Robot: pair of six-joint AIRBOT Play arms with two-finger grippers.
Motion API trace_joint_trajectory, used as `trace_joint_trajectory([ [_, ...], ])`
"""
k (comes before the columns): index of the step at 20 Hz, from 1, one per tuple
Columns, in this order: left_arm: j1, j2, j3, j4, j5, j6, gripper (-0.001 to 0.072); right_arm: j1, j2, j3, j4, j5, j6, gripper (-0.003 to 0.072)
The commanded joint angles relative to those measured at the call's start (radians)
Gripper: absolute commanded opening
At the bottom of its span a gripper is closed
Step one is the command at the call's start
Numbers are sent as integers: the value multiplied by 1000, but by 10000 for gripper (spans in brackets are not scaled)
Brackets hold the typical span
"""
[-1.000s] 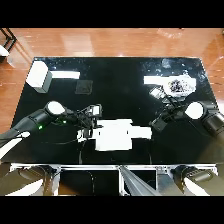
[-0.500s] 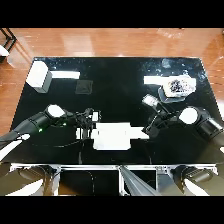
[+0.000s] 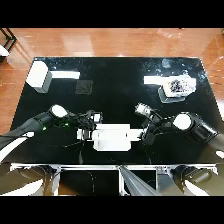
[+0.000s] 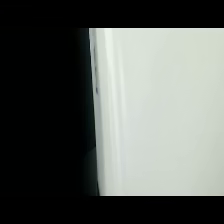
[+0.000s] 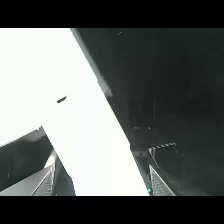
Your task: Fold the box and place the chain.
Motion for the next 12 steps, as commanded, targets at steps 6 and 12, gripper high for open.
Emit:
trace_joint_trajectory([
  [6,-1,-5,1,0,7,-1,17,104,-3,-73,28,-29,-175,693],
  [12,-1,-5,1,0,9,-3,17,245,-3,-119,97,-213,-175,693],
])
